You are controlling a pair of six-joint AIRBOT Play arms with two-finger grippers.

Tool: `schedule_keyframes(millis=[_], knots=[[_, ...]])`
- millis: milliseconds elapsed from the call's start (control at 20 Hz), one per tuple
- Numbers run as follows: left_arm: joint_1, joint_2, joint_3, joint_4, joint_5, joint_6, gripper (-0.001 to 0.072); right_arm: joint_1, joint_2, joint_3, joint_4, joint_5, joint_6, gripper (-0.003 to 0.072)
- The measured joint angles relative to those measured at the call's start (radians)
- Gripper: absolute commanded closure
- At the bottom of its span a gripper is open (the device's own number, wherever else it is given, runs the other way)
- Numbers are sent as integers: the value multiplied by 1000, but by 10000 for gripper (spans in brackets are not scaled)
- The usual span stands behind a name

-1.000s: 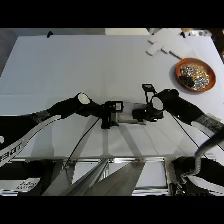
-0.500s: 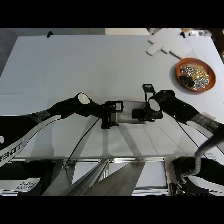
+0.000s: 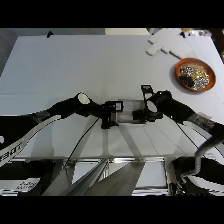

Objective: Fold the box and place the chain.

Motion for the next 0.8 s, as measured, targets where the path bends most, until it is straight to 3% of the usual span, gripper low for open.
schedule_keyframes(millis=[100,200,400,450,550,600,800], knots=[[0,0,0,0,0,0,455,0,-2,0,2,-2,-1,474],[0,0,0,0,0,0,455,1,-3,0,12,-14,-4,667],[0,0,0,0,-2,0,455,1,-3,0,15,-19,0,666],[0,0,0,0,-2,0,455,1,-3,0,14,-21,-4,620],[0,0,0,0,-2,0,455,2,-1,0,5,-21,-36,331],[0,0,0,0,-2,0,455,0,4,-2,-4,-14,-51,237],[0,0,0,1,-3,4,455,0,73,0,24,-48,-146,237]])
